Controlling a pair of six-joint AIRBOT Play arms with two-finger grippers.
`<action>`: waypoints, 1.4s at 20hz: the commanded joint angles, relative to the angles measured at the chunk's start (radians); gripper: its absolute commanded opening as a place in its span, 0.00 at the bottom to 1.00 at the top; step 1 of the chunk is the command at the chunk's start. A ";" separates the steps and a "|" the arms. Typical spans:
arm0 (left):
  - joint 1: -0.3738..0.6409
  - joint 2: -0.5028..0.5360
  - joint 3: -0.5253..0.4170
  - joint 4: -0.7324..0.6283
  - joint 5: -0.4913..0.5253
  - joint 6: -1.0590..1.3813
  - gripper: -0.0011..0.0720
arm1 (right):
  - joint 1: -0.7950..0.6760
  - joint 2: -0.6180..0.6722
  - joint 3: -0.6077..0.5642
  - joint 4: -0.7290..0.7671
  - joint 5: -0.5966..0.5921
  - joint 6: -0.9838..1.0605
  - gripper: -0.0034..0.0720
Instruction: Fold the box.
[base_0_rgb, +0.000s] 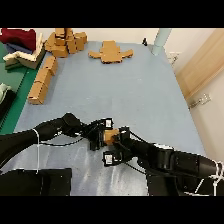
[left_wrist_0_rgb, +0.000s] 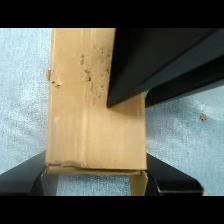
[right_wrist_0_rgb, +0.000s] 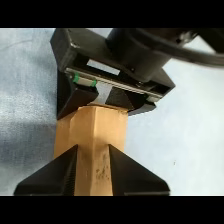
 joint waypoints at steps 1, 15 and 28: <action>0.000 0.000 0.000 0.000 0.003 -0.001 0.65 | 0.001 0.033 0.000 -0.018 -0.024 0.000 0.43; 0.000 0.000 0.000 0.000 0.003 -0.001 0.65 | 0.001 0.026 0.000 0.020 0.061 0.000 0.77; 0.000 0.000 0.000 0.000 0.003 -0.001 0.65 | -0.020 -0.028 0.000 -0.014 0.055 0.004 0.64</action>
